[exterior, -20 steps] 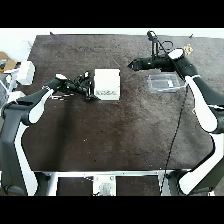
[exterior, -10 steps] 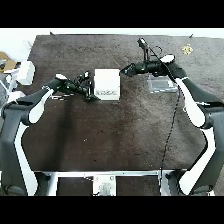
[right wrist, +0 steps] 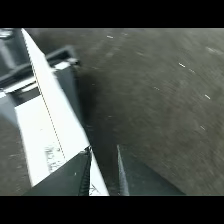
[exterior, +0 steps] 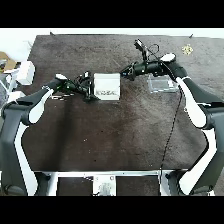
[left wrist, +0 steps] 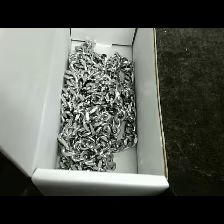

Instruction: Fold the box and place the chain.

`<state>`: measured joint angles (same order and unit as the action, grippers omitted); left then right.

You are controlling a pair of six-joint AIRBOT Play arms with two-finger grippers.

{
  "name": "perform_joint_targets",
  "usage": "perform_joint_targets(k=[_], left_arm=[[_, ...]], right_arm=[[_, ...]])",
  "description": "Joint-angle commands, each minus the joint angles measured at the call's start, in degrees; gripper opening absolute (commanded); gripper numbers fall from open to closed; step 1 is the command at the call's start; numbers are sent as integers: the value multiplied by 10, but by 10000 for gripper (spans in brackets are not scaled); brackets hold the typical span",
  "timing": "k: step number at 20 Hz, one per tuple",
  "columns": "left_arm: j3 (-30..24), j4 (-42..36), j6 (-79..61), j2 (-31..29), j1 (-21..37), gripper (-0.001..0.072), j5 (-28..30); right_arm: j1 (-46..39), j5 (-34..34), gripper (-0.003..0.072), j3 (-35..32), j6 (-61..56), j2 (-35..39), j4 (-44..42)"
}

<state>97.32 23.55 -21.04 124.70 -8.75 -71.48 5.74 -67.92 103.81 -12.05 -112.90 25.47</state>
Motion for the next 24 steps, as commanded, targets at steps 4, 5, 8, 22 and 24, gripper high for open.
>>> perform_joint_targets(k=[4, 5, 8, 22, 24], left_arm=[[0, 0, 0, 0, 0, 395, 0], [0, 0, 0, 0, 0, 395, 0], [0, 0, 0, 0, 0, 395, 0], [0, 0, 0, 0, 0, 395, 1], [0, 0, 0, 0, 0, 395, 0]], right_arm=[[18, -21, 197, -90, 86, 64, 0], [23, -17, 198, -111, 110, 67, 0], [34, 29, 216, -155, 155, 67, 0], [74, 85, 572, -173, 245, 61, -23], [75, 84, 556, -174, 237, 61, -24]])
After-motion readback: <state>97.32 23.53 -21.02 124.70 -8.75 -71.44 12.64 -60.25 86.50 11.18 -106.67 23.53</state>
